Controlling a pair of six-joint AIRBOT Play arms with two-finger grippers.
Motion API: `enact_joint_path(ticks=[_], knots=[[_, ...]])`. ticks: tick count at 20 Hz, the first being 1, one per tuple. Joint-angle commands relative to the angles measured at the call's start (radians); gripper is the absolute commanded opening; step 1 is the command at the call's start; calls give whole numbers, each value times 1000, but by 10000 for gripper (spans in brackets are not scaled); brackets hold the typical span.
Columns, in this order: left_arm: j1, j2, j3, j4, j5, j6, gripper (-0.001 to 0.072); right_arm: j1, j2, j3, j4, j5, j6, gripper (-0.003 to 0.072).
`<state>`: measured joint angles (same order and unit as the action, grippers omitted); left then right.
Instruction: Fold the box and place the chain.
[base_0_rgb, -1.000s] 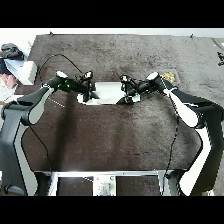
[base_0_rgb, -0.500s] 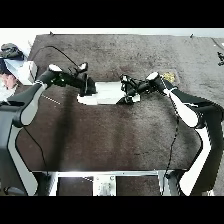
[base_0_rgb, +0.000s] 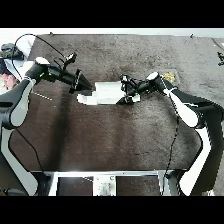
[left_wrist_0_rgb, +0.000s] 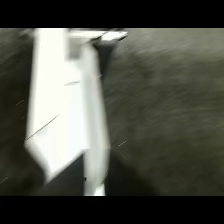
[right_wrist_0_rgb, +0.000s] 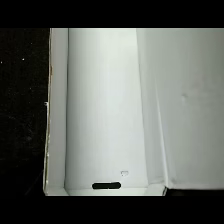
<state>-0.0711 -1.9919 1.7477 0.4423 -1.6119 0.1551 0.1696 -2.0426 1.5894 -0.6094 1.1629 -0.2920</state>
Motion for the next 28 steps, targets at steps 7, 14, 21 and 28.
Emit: enact_joint_path(ticks=[7, 14, 21, 28], knots=[[-74, -3, -6, -5, 177, -161, 11, 0, 0, 1, 0, 0, 0, 439], [-74, -9, -6, -6, 464, -262, 12, 0, 0, 1, 0, 0, 0, 439], [-74, -63, -7, -9, 502, -262, 12, 0, 0, 1, 0, 0, 0, 439], [-74, -116, -8, -17, 495, -263, 12, 0, 0, 1, 0, 0, 0, 439]])
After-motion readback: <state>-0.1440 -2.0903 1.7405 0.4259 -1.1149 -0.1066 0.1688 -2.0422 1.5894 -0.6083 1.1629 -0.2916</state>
